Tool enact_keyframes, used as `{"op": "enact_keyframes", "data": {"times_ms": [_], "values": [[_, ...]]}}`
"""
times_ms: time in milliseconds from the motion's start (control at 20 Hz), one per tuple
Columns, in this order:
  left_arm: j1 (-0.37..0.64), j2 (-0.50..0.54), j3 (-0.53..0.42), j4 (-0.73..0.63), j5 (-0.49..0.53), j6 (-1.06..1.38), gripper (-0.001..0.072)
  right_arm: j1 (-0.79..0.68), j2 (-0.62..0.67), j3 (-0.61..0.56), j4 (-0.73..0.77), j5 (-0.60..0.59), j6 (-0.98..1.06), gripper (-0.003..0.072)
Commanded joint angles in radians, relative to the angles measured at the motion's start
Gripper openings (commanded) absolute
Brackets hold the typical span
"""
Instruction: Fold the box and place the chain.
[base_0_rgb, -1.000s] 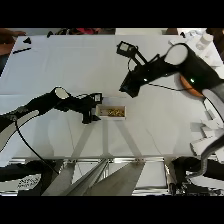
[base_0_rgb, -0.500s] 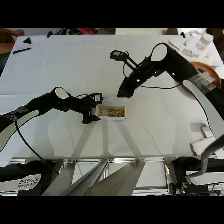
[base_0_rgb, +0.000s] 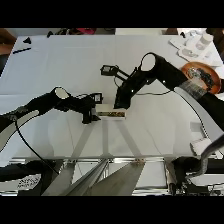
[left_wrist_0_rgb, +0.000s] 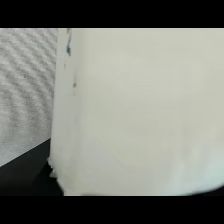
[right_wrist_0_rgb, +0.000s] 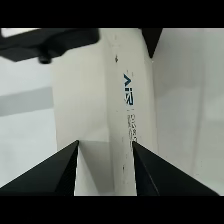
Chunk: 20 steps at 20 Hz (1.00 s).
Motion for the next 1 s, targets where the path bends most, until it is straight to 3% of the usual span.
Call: {"op": "enact_keyframes", "data": {"times_ms": [0,200,300,350,950], "values": [[-0.001,0.0,0.001,0.0,0.0,0.0,0.0443,0.023,0.048,-0.066,-0.019,-0.084,-0.106,0.038],[-0.001,0.0,0.001,0.0,0.0,0.0,0.0443,0.03,0.075,-0.137,-0.027,-0.191,-0.109,0.0371],[-0.001,0.0,0.001,0.0,0.0,0.0,0.0443,0.047,0.075,-0.163,-0.061,-0.19,-0.109,0.0239],[-0.001,0.0,0.001,0.0,0.0,0.0,0.0443,0.054,0.075,-0.171,-0.074,-0.189,-0.109,0.0219],[-0.001,0.0,0.001,0.0,0.0,0.0,0.0443,0.087,0.12,-0.177,-0.13,-0.275,-0.094,0.0219]]}}
